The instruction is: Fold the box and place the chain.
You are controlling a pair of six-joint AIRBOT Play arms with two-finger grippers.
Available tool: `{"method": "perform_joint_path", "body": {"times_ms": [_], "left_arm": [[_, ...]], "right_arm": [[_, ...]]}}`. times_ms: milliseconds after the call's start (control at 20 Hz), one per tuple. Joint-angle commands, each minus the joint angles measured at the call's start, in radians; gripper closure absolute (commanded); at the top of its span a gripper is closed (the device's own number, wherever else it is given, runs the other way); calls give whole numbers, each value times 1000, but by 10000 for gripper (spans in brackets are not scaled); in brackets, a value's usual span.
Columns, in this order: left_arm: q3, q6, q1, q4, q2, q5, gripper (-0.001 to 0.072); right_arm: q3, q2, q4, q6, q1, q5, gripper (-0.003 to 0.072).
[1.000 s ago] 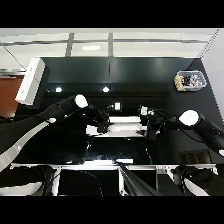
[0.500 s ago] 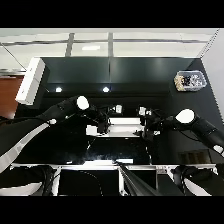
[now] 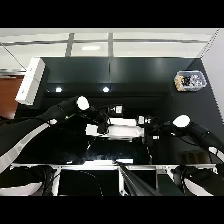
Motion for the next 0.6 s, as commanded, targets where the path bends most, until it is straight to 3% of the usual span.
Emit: {"method": "perform_joint_path", "body": {"times_ms": [0,550], "left_arm": [[0,-20,1,0,1,0,688],[0,-20,1,0,1,0,687]], "right_arm": [[-7,-27,23,-81,2,-33,3],[-6,-35,20,-83,2,-35,4]]}}
